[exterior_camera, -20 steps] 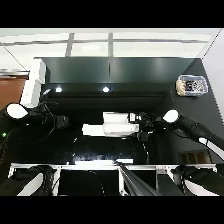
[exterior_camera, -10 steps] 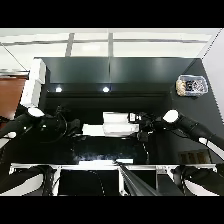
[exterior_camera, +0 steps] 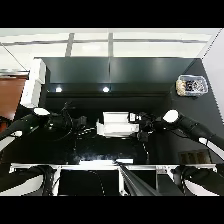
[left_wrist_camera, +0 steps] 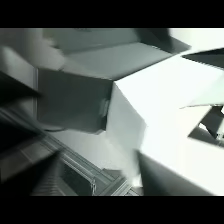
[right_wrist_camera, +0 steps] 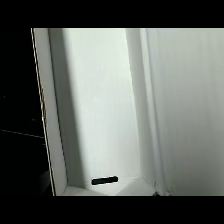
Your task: Fold the box and place the chain.
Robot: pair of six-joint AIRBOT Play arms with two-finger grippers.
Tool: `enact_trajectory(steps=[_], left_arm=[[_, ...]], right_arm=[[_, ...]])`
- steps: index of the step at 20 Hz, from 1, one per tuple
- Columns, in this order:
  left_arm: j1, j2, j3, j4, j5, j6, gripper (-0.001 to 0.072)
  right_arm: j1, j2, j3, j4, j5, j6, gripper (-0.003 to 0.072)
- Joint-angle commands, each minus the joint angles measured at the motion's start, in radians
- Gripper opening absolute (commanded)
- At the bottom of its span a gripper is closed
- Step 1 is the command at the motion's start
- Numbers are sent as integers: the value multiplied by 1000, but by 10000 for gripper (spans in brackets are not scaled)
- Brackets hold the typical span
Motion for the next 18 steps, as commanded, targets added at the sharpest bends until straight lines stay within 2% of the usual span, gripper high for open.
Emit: enact_trajectory(steps=[1,3,8,14,18], left_arm=[[-3,-2,20,-32,-41,48,606],[-3,-2,42,-31,-68,66,634],[-32,-2,119,32,-117,55,634],[-194,-2,186,95,-35,-132,634],[-246,-2,219,113,-14,-208,612]], right_arm=[[0,0,1,0,0,0,404],[0,0,1,0,0,0,404],[0,0,1,0,0,0,404],[0,0,1,0,0,0,404],[0,0,1,0,0,0,404]])
